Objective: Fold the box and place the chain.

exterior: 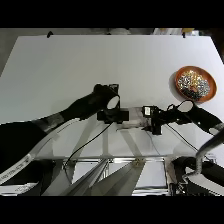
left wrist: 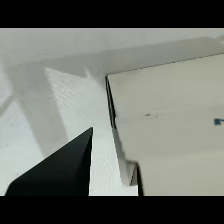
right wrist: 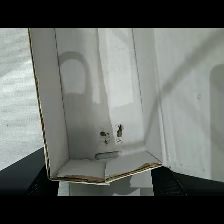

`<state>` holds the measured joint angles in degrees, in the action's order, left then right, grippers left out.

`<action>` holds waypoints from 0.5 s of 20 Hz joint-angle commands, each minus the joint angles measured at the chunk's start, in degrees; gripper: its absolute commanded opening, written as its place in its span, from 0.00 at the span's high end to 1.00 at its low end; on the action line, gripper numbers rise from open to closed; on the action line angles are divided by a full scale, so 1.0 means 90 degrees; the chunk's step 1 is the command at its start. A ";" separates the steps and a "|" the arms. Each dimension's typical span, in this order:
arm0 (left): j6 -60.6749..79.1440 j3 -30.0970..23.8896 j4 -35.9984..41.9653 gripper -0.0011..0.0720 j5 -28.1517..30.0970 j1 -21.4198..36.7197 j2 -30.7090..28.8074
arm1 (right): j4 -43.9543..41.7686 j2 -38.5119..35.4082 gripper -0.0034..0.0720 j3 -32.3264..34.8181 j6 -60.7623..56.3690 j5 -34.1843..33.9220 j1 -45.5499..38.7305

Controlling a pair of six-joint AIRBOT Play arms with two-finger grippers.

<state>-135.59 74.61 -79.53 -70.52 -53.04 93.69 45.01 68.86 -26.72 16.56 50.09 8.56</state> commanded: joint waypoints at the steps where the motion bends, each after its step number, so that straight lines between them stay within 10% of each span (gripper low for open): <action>1: -0.0537 0.0228 -0.0151 0.61 -0.0260 -0.0172 0.0437 | 0.0000 0.0000 0.37 -0.0002 -0.0002 0.0005 0.0000; 10: -0.0821 0.0231 -0.0311 0.86 -0.0073 -0.0231 0.0527 | 0.0000 0.0000 0.37 -0.0005 -0.0002 0.0005 0.0000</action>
<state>-142.34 76.60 -81.76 -71.31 -55.00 98.24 45.01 68.86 -26.72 16.53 50.09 8.56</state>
